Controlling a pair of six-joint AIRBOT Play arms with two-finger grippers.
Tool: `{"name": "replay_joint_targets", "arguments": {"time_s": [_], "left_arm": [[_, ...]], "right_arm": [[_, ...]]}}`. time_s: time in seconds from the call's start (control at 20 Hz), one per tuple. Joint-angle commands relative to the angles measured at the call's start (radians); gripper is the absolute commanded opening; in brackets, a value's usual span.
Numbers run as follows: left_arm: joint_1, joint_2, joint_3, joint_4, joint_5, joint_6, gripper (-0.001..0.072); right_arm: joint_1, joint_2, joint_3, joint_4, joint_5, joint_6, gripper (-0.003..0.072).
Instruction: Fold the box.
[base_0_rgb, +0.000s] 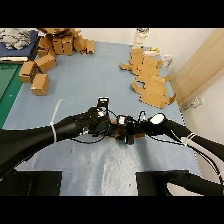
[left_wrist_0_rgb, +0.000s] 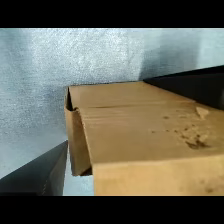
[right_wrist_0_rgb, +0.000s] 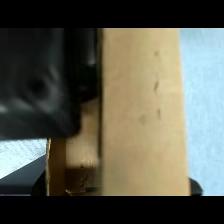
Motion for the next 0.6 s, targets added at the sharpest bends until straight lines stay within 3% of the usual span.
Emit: {"name": "replay_joint_targets", "arguments": {"time_s": [0.0,0.55], "left_arm": [[-0.012,-0.045,0.047,0.08,-0.069,-0.04,0.0495],[0.079,-0.059,0.071,-0.014,-0.074,0.138,0.0494]], "right_arm": [[0.0,0.0,0.0,0.0,-0.001,0.008,0.061],[0.0,0.001,0.0,0.0,0.0,0.008,0.0609]]}}
